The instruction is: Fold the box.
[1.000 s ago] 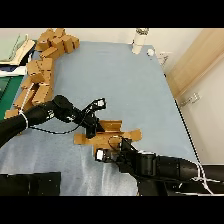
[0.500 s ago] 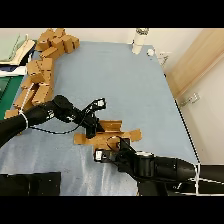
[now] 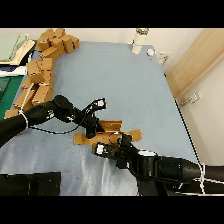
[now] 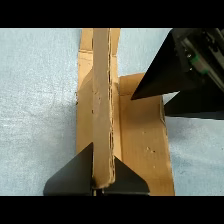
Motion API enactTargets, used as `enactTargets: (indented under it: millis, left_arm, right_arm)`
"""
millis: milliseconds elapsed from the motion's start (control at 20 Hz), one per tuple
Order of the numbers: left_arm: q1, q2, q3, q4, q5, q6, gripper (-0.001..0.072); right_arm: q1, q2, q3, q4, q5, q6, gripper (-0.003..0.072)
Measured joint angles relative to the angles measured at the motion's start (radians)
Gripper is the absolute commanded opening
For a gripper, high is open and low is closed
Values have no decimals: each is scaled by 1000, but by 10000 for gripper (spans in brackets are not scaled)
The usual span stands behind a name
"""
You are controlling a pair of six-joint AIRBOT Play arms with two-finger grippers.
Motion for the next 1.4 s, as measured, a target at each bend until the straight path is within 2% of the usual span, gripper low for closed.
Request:
enactTargets:
  millis: [200,250,300,750,1050,1250,1400]
  left_arm:
    - [0,0,0,0,0,0,10]
    - [0,0,0,0,0,0,10]
    - [0,0,0,0,0,0,10]
    - [0,0,0,0,0,0,10]
    - [0,0,0,0,0,0,10]
    - [0,0,0,0,0,0,10]
    - [0,0,0,0,0,0,10]
  right_arm:
    - [0,2,0,-6,5,24,455]
    - [0,2,0,-7,8,28,630]
    - [0,3,0,-8,10,32,717]
    - [-72,61,-1,-14,24,72,717]
    - [-149,109,-2,-19,27,25,717]
    - [-249,116,-2,47,76,-117,717]
    - [-370,117,-2,233,132,-385,717]
